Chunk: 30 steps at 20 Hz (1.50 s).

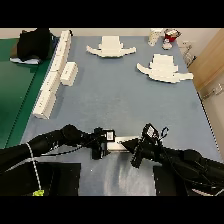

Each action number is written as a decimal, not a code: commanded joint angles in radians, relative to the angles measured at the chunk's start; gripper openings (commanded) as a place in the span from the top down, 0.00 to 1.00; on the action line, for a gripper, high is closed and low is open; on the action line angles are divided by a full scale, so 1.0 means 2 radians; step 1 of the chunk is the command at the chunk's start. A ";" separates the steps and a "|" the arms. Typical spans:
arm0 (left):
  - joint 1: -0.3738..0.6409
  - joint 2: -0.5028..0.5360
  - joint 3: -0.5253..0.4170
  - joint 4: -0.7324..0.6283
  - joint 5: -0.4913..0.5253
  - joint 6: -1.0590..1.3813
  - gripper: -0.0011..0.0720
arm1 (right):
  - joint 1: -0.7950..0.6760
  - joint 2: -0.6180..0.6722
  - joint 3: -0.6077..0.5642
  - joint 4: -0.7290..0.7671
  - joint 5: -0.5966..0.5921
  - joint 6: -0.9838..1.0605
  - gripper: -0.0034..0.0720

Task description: Fold the box.

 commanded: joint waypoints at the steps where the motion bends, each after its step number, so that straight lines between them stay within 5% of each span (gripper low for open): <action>1: 0.000 0.000 0.000 0.000 0.000 0.000 0.42 | -0.022 0.003 0.019 -0.033 -0.019 0.000 0.95; 6: 0.000 0.000 0.000 0.000 0.000 0.000 0.42 | -0.190 -0.039 0.142 -0.124 -0.223 0.057 0.95; 10: 0.000 0.000 0.000 0.000 0.000 0.000 0.42 | -0.337 -0.170 0.293 -0.226 -0.459 0.241 0.95; 13: 0.000 0.000 0.000 0.000 0.000 0.000 0.42 | -0.395 -0.258 0.362 -0.228 -0.568 0.282 0.95; 17: 0.000 0.000 0.000 0.000 0.000 0.000 0.42 | -0.400 -0.311 0.394 -0.217 -0.579 0.313 0.95; 25: 0.000 0.001 0.001 0.000 0.000 -0.003 0.42 | -0.400 -0.316 0.393 -0.192 -0.573 0.313 0.95; 30: 0.036 0.053 0.003 0.035 0.045 -0.186 0.42 | -0.400 -0.316 0.393 -0.192 -0.573 0.313 0.95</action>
